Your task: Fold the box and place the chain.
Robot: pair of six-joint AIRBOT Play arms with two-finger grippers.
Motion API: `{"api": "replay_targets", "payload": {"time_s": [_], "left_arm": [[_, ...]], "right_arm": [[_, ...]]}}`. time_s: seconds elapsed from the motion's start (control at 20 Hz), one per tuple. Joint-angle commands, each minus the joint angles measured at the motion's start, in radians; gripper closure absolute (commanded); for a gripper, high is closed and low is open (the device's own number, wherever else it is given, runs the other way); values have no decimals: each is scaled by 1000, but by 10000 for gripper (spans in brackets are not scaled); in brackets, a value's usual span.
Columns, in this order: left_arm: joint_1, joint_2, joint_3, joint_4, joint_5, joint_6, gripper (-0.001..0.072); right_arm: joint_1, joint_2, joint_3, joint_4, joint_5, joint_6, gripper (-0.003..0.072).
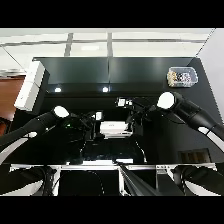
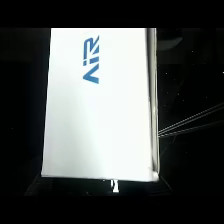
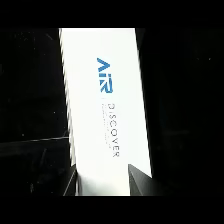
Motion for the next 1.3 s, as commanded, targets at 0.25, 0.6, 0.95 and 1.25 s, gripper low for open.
{"api": "replay_targets", "payload": {"time_s": [0.25, 0.6, 0.95, 1.25], "left_arm": [[-1, 0, 0, 0, 1, 0, 219], [-1, 0, 0, 0, 1, 0, 219], [-1, 0, 0, 0, 1, 0, 219], [-1, 0, 0, 0, 2, 0, 219]], "right_arm": [[0, -2, -44, 3, -22, 4, 313], [-132, 72, 22, 59, 275, 486, 684], [-189, 29, -193, 589, 93, 461, 670], [-71, -63, -195, 417, -103, 573, 671]]}}
